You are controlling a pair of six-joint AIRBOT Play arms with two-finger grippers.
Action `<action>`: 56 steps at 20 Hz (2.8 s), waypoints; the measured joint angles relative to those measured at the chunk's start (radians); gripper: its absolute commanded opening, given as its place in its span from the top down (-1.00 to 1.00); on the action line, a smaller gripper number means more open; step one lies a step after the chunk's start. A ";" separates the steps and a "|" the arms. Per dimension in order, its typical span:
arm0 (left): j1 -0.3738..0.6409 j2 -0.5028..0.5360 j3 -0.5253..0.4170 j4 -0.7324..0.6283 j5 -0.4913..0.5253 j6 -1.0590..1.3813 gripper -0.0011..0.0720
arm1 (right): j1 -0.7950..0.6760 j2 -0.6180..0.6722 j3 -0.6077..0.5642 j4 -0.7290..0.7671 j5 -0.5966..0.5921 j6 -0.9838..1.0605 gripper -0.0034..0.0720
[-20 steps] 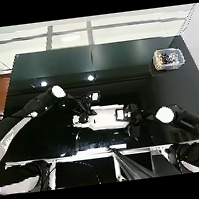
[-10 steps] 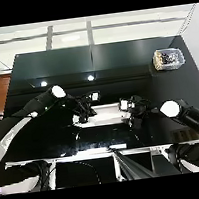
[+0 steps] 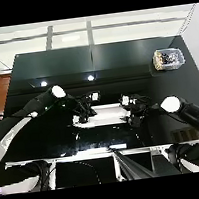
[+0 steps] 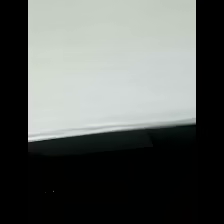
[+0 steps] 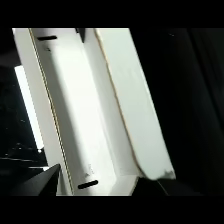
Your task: Fold the box and place the chain.
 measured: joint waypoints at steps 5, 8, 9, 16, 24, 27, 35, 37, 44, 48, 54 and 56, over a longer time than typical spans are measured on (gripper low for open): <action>0.000 0.000 0.000 0.000 -0.001 0.000 0.90 | -0.003 -0.025 -0.037 0.055 0.016 -0.103 -0.73; 0.000 0.000 0.000 0.000 -0.002 0.001 0.90 | -0.002 -0.031 -0.071 0.092 0.019 -0.173 -0.73; 0.000 0.000 0.000 0.000 -0.002 0.001 0.90 | -0.002 -0.033 -0.077 0.104 0.015 -0.195 -0.73; 0.000 0.000 0.000 0.000 -0.002 0.000 0.90 | -0.001 -0.079 -0.092 0.209 -0.024 -0.322 -0.73; 0.000 0.000 0.000 0.000 -0.001 0.000 0.90 | -0.001 -0.135 -0.093 0.241 -0.019 -0.381 -0.73; 0.000 0.000 0.000 0.000 -0.001 0.000 0.90 | 0.002 -0.140 -0.093 0.241 -0.019 -0.385 -0.73; 0.000 0.000 0.000 0.000 -0.001 0.000 0.90 | 0.028 -0.146 -0.093 0.219 -0.060 -0.355 -0.73; 0.000 0.000 0.002 0.000 -0.007 -0.002 0.90 | 0.029 -0.146 -0.093 0.217 -0.069 -0.349 -0.73; 0.001 0.000 0.010 0.011 -0.062 -0.019 0.90 | 0.030 -0.146 -0.094 0.214 -0.078 -0.341 -0.73; 0.001 0.000 0.010 0.013 -0.067 -0.026 0.90 | 0.030 -0.146 -0.094 0.214 -0.080 -0.339 -0.73; 0.001 0.000 0.010 0.014 -0.058 -0.026 0.90 | 0.030 -0.147 -0.094 0.213 -0.083 -0.339 -0.73; 0.001 0.000 0.010 0.014 -0.056 -0.026 0.90 | 0.030 -0.147 -0.094 0.211 -0.084 -0.338 -0.73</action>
